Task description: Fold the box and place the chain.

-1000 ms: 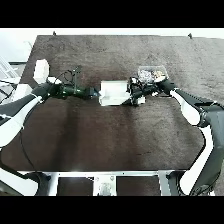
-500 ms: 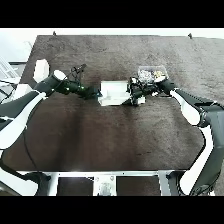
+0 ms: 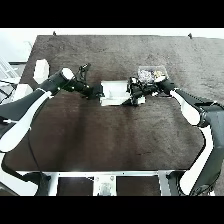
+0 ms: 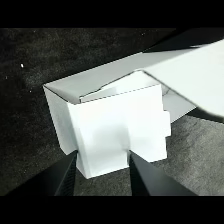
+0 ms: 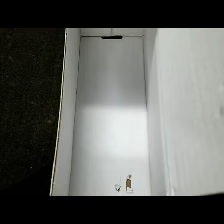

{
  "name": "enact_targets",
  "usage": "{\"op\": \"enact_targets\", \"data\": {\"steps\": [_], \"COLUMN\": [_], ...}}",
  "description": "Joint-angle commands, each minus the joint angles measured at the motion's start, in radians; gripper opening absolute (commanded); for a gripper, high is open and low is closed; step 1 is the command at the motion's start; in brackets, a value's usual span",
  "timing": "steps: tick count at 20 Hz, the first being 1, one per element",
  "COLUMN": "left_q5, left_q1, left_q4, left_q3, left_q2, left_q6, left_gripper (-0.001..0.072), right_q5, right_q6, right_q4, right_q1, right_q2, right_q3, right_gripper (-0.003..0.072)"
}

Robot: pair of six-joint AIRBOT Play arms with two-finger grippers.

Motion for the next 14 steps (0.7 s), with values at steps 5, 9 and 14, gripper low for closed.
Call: {"op": "enact_targets", "data": {"steps": [5, 9, 14], "left_q5": [0.005, 0.011, 0.03], "left_q1": [-0.051, -0.072, -0.089], "left_q4": [0.139, 0.174, 0.22], "left_q3": [0.049, 0.057, 0.057], "left_q2": [0.0, 0.0, 0.0], "left_q6": [-0.134, -0.188, -0.231], "left_gripper": [0.0383, 0.0383, 0.0383], "right_q5": [0.0, 0.0, 0.0], "right_q6": [0.0, 0.0, 0.0], "right_q4": [0.0, 0.0, 0.0], "right_q1": [0.0, 0.0, 0.0], "right_q2": [0.0, 0.0, 0.0], "right_q3": [0.0, 0.0, 0.0], "right_gripper": [0.0435, 0.0435, 0.0435]}}
